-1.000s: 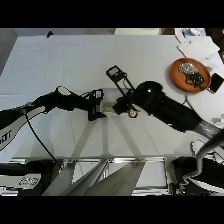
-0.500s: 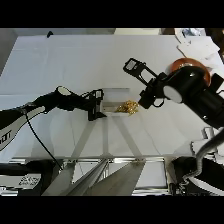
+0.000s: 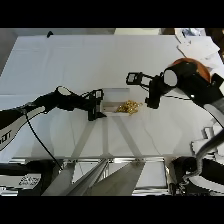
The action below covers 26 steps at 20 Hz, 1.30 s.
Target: Fold the box and place the chain.
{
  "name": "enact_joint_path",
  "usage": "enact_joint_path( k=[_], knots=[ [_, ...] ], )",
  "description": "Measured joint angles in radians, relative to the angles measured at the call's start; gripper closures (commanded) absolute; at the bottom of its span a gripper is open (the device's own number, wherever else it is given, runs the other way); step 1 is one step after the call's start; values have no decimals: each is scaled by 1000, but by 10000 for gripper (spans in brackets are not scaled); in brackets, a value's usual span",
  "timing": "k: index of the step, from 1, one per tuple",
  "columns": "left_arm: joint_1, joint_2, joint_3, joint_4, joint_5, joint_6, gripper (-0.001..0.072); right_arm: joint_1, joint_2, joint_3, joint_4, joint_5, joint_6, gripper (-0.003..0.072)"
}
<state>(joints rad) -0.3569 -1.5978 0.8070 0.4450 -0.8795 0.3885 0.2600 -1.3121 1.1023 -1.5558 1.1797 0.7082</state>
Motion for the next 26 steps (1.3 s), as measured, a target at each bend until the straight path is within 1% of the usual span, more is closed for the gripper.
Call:
enact_joint_path(
  k=[4,8,10,12,15,17,20,22,26],
  knots=[
    [0,0,0,0,0,0,454,-13,-79,-2,42,-17,-58,146],
    [0,0,0,0,0,0,454,-22,-119,-3,77,-56,-83,97],
    [0,0,0,0,0,0,454,-44,-126,-8,135,-90,-122,79],
    [0,0,0,0,0,0,454,-69,-128,-25,228,-141,-205,26],
    [0,0,0,0,0,0,454,-93,-111,-93,343,-245,-372,25],
    [0,0,0,0,0,0,454,-109,-96,-140,377,-292,-477,25],
    [0,0,0,0,0,0,454,-129,-86,-176,406,-317,-569,25],
    [0,0,0,0,0,0,454,-136,-84,-187,419,-320,-616,-8],
    [0,0,0,0,0,0,454,-140,-81,-197,485,-323,-763,-8]
  ],
)
